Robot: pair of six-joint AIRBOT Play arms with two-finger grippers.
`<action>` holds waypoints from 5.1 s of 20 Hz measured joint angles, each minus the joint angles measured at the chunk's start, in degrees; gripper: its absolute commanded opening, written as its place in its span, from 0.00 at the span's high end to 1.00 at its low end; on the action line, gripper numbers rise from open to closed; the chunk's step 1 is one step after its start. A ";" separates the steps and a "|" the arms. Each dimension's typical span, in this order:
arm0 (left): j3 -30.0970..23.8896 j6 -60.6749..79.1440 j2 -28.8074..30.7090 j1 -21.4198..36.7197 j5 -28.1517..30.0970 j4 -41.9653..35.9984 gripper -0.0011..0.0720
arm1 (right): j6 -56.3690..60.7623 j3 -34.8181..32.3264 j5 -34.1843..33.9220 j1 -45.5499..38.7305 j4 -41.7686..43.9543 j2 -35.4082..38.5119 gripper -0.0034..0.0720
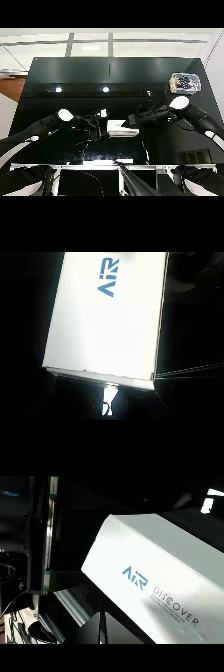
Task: Fold the box and place the chain.
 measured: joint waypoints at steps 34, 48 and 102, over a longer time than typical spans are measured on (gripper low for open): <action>0.04 0.11 -0.04 0.00 0.11 0.04 0.59 | 4.90 1.40 -4.02 -1.20 -8.37 -2.36 0.90; 4.83 -9.77 12.55 2.08 -8.87 12.76 0.02 | 2.34 5.88 5.05 -24.11 -8.92 10.78 0.90; 19.37 -15.41 -7.21 -9.16 -5.51 10.64 0.02 | 1.64 5.90 3.43 -26.34 -10.88 11.32 0.90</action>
